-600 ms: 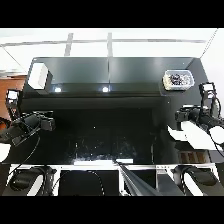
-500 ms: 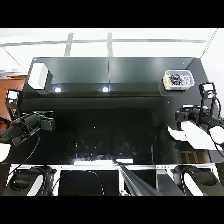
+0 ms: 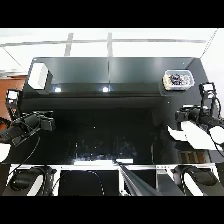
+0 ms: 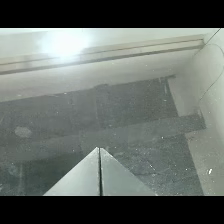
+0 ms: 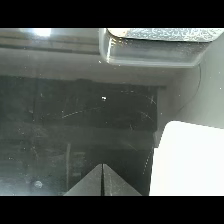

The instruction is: Fold the box and place the chain.

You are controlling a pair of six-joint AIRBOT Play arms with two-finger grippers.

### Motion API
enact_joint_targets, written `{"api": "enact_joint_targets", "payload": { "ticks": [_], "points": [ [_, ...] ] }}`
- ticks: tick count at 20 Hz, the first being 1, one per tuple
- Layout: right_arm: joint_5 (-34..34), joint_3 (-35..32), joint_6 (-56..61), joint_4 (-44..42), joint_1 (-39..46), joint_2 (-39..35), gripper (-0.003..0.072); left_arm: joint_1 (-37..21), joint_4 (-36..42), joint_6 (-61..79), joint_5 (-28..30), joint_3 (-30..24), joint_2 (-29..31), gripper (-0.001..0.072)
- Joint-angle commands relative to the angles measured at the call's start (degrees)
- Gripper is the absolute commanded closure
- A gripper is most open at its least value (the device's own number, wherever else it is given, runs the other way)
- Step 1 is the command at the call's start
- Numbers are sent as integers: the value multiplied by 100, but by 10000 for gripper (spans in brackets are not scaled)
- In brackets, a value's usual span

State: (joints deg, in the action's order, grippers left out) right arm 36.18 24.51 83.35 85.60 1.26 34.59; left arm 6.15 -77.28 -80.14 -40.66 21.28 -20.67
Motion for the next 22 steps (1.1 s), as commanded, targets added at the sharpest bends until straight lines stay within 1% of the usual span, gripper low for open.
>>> {"api": "enact_joint_targets", "payload": {
  "ticks": [1,3,5,6,7,8,9,10,11,12,13,14,15,16,17,18,19,20,21,22],
  "points": [
    [2,-2,2,0,4,-4,680,7,39,0,0,-2,-4,680],
    [-4,-2,50,-52,4,-4,680,7,37,0,2,-2,-4,681],
    [-295,-2,52,-308,4,-4,680,7,37,0,131,-9,-4,680],
    [-520,-4,55,-544,4,-2,680,9,59,-2,367,-46,-20,680],
    [-826,-4,55,-708,4,-2,674,9,289,0,713,-118,-61,680],
    [-1198,-4,63,-804,4,9,425,11,455,0,1158,-212,-160,674],
    [-1480,-4,61,-796,4,31,-32,11,564,0,1467,-267,-317,515],
    [-1676,-2,59,-673,22,66,-29,11,636,0,1576,-254,-555,92],
    [-1733,57,87,-306,166,131,-29,9,789,-22,1602,-232,-800,4],
    [-1633,216,369,201,520,271,-26,9,916,-22,1456,-153,-1038,4],
    [-1432,505,942,796,1158,544,-26,9,944,-28,1287,-50,-1217,5],
    [-1255,841,1545,1270,2004,922,-25,9,946,-111,1176,48,-1362,5],
    [-1078,1180,1932,1318,2885,1338,-25,9,944,-173,1093,125,-1462,5],
    [-660,1567,2050,966,3805,1803,-25,9,942,-173,1012,164,-1515,5],
    [-72,1934,2017,444,4577,2236,-25,9,940,-173,977,166,-1523,5],
    [592,2310,1714,-201,5296,2677,-25,9,940,-173,927,166,-1521,6],
    [1071,2616,999,-894,5831,3056,-25,9,940,-173,872,166,-1521,6],
    [1493,2920,9,-1580,6271,3421,-25,9,940,-173,837,166,-1521,6],
    [1851,3185,-651,-2006,6577,3727,-25,9,942,-173,833,166,-1521,6],
    [2164,3442,-970,-2157,6806,4026,-25,9,942,-173,833,166,-1521,6]
  ]
}}
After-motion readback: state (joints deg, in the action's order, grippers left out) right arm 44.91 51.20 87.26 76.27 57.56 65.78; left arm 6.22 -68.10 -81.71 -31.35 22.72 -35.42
